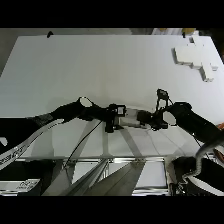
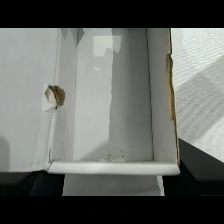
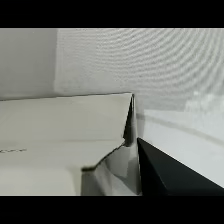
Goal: Fold the box and place the chain.
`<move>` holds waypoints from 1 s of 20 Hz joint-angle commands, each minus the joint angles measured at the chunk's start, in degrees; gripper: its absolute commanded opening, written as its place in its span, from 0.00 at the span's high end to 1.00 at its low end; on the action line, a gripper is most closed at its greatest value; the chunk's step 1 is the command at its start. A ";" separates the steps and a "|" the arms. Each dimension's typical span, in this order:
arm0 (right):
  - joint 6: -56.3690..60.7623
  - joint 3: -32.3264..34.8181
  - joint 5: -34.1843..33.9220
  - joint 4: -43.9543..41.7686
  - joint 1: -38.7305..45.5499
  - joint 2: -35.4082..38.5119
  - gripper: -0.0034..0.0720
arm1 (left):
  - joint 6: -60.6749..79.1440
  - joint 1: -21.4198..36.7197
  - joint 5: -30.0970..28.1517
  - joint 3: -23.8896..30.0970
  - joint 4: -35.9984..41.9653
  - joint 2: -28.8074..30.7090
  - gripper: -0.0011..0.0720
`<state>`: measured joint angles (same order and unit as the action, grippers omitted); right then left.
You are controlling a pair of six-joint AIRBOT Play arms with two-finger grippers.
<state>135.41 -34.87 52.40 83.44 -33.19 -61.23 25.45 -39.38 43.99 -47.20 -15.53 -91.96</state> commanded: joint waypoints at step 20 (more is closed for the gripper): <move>-12.48 -0.07 3.37 -2.86 3.87 3.80 0.79 | -0.09 0.07 -0.46 -0.02 -0.15 0.02 0.45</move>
<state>123.35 -34.92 56.88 81.45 -28.71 -57.08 25.36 -39.33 43.51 -47.20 -15.70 -91.96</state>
